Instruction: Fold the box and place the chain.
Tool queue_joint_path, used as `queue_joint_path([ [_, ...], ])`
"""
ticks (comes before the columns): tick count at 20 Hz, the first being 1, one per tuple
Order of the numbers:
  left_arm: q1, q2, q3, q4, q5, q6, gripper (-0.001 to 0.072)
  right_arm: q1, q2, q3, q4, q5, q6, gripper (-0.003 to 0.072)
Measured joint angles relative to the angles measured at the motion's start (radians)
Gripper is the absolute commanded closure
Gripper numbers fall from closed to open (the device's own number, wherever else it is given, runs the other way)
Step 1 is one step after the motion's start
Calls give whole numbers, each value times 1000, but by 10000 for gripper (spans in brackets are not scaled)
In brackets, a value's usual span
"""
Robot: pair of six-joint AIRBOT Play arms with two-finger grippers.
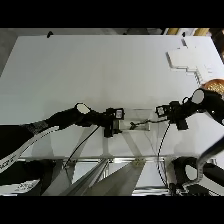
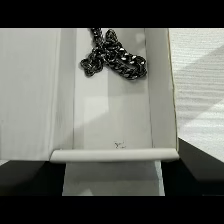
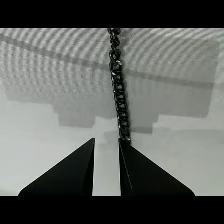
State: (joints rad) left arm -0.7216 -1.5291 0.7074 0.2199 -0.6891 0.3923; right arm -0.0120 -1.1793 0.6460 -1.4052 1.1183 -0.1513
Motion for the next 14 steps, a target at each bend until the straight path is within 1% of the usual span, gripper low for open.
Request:
queue_joint_path([
  [8, 0, 0, 0, 0, 0, 0, 501, 0, -20, -1, 3, -60, -14, 539],
  [9, 0, 0, 0, 0, 0, 0, 501, 0, -21, -1, 6, -67, -14, 551],
  [10, 0, 0, 0, 0, 0, 0, 501, 0, -21, -1, 9, -72, -14, 581],
  [13, 0, 0, 0, 0, 0, 0, 501, 0, -24, -2, 18, -74, -14, 590],
  [14, 0, 0, 0, 0, 0, 0, 501, 0, -26, -2, 21, -69, -14, 608],
])
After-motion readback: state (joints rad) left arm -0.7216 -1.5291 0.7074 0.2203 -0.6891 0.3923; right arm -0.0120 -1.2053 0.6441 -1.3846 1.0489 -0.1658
